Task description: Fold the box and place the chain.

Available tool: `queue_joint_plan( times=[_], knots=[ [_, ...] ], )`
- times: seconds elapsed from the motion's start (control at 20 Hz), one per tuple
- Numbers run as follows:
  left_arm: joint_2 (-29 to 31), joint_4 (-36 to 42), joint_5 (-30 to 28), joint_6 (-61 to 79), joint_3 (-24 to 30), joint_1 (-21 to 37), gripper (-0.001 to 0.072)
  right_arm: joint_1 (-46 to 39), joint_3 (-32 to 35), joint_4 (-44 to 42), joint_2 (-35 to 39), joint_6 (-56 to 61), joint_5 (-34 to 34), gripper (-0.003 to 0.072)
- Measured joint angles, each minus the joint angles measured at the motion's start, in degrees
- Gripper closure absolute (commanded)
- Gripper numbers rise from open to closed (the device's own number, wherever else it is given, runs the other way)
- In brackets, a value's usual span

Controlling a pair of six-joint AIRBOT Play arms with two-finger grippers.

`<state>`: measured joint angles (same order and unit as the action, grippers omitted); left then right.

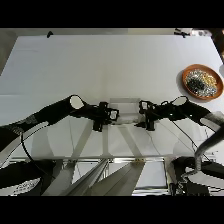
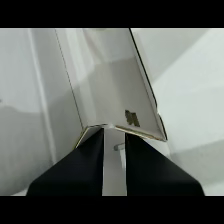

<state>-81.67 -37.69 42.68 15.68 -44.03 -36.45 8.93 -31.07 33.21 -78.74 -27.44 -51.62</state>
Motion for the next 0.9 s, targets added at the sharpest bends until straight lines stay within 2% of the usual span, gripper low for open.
queue_joint_plan(
  times=[0.2, 0.25, 0.35, 0.4, 0.5, 0.55, 0.6, 0.8, 0.85, 0.9],
  knots=[
    [-0.07, 1.36, -1.60, 0.00, 0.00, -0.59, 0.0572, 0.00, -0.02, 0.00, 0.00, 0.00, 0.00, 0.0243],
    [-0.13, 1.77, -1.77, -0.02, 0.00, -0.66, 0.0544, 0.00, 0.00, 0.00, 0.00, 0.02, 0.00, 0.0243],
    [-0.42, 2.47, -2.08, -0.02, 0.00, -0.72, 0.0400, -0.02, -0.02, 0.00, 0.00, 0.00, 0.02, 0.0243],
    [-0.61, 2.73, -2.03, -0.02, 0.00, -0.79, 0.0365, -0.02, -0.02, 0.00, 0.00, 0.00, 0.02, 0.0243],
    [-1.07, 2.99, -2.25, -0.04, 0.00, -1.05, 0.0352, -0.02, -0.02, 0.00, 0.00, -0.02, 0.02, 0.0243],
    [-1.29, 3.15, -2.45, -0.02, 0.00, -1.22, 0.0277, -0.02, -0.02, 0.00, 0.00, -0.02, 0.02, 0.0243],
    [-1.44, 3.28, -2.78, -0.13, 0.00, -1.40, 0.0235, -0.02, -0.02, 0.02, 0.00, -0.02, 0.02, 0.0243],
    [-1.75, 3.61, -3.63, -0.13, -0.02, -1.75, 0.0248, -0.02, -0.02, 0.02, 0.00, -0.02, -0.02, 0.0243],
    [-1.79, 3.65, -3.78, -0.17, -0.02, -1.79, 0.0346, -0.02, -0.02, 0.02, 0.00, -0.02, -0.02, 0.0243],
    [-1.81, 3.63, -3.91, -0.55, -0.02, -1.79, 0.0477, -0.02, -0.02, 0.02, 0.00, -0.02, -0.02, 0.0243]
  ],
)
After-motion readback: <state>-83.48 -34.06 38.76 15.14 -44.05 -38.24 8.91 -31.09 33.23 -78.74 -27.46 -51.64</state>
